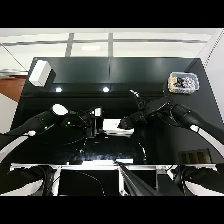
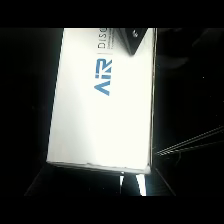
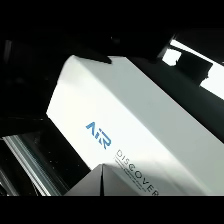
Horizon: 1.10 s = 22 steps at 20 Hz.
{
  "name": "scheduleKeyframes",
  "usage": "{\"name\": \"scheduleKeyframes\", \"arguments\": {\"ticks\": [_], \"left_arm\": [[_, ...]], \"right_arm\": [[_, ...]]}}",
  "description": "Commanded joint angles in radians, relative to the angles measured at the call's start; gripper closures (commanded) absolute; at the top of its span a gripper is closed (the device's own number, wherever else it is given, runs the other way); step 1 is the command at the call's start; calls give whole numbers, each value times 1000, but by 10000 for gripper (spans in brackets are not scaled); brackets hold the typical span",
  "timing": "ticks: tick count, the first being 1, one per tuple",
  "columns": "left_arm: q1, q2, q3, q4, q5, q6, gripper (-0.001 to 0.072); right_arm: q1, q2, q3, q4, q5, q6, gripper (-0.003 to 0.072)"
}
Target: Fold the box and place the chain.
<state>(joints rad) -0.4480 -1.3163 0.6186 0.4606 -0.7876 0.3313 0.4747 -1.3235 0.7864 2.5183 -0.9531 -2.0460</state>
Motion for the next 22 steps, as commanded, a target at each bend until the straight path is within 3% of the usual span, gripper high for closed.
{"name": "scheduleKeyframes", "arguments": {"ticks": [1,7,12,13,14,15,17,20,22], "left_arm": [[0,-1,0,0,0,1,356],[0,0,0,0,0,1,356],[0,10,0,3,-7,1,352],[0,18,0,3,-7,0,314],[1,31,0,3,-6,-11,196],[2,51,0,3,-5,-45,23],[6,106,0,48,-7,-165,-4],[8,212,1,228,-29,-368,-4],[3,259,3,248,-69,-444,-4]], "right_arm": [[0,-40,-1,-27,8,42,669],[-19,-21,18,-31,-36,26,668],[-148,132,114,-52,-155,23,668],[-193,168,121,-62,-159,23,668],[-235,197,121,-66,-159,23,668],[-282,221,121,-69,-167,24,668],[-360,250,121,-69,-197,27,668],[-433,259,121,-69,-227,27,668],[-447,259,121,-71,-223,26,668]]}}
